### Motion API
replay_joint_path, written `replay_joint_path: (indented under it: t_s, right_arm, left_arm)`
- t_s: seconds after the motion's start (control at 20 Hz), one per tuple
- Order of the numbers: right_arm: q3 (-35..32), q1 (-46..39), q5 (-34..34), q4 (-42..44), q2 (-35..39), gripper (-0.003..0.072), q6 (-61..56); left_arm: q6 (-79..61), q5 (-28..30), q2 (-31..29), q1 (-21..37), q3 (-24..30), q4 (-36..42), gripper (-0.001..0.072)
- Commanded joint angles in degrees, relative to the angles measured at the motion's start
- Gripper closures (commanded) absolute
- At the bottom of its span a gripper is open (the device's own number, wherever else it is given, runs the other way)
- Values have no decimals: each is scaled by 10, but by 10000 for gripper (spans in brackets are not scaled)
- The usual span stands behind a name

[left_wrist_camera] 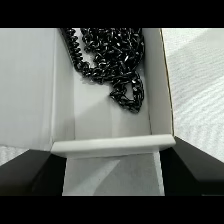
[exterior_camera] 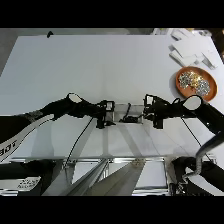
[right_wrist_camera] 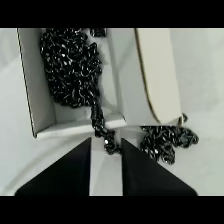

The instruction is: Fold the box and place the chain.

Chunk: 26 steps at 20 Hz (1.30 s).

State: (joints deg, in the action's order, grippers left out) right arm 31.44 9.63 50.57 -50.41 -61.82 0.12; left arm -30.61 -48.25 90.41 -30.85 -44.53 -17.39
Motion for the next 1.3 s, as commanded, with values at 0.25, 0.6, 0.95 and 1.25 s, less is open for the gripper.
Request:
replay_joint_path:
  t_s: [0.25,0.6,0.95,1.25]
  right_arm:
    - [0,1,-5,40,-10,531,45]
    - [0,-15,-5,-28,19,665,-4]
    - [0,-56,30,-90,139,665,-143]
    - [1,-56,121,104,247,666,-143]
  left_arm:
    - [0,0,0,0,0,0,506]
    - [0,0,0,0,0,0,506]
    - [0,0,0,0,0,0,506]
    - [0,0,0,0,0,0,506]
